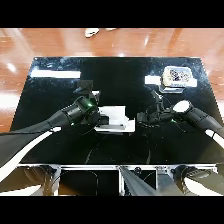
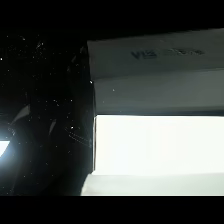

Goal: Fold the box and place the chain.

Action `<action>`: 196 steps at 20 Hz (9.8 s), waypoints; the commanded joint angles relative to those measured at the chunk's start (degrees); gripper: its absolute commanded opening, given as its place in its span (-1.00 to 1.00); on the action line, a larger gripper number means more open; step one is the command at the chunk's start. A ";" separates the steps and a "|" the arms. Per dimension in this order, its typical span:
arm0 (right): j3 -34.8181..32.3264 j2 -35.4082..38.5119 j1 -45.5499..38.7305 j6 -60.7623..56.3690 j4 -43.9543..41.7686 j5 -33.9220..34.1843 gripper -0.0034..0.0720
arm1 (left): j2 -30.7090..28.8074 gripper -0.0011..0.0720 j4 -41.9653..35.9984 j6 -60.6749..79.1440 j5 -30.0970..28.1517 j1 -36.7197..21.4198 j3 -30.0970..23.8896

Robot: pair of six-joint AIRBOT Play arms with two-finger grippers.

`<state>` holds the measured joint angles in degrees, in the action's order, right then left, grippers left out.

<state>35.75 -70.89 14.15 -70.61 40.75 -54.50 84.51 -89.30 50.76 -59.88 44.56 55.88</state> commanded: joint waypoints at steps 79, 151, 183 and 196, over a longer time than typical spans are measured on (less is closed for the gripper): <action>14.23 -7.98 18.75 51.54 12.68 1.66 0.09 | 0.00 -0.90 0.11 0.09 -1.16 0.02 -0.04; 1.27 -6.16 0.00 12.39 -10.97 -11.67 0.15 | 0.00 -0.90 0.07 0.09 -1.16 0.09 -0.04; 18.53 -6.16 22.84 -39.41 33.16 0.50 0.15 | 0.00 -0.90 0.09 0.09 -1.16 0.09 -0.04; 18.91 -6.29 29.18 -60.02 43.52 0.55 0.10 | 0.02 -0.90 0.35 0.11 -0.46 0.09 -0.04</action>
<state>54.48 -77.14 42.83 -127.42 82.67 -53.89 84.49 -89.08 50.87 -60.95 44.60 55.81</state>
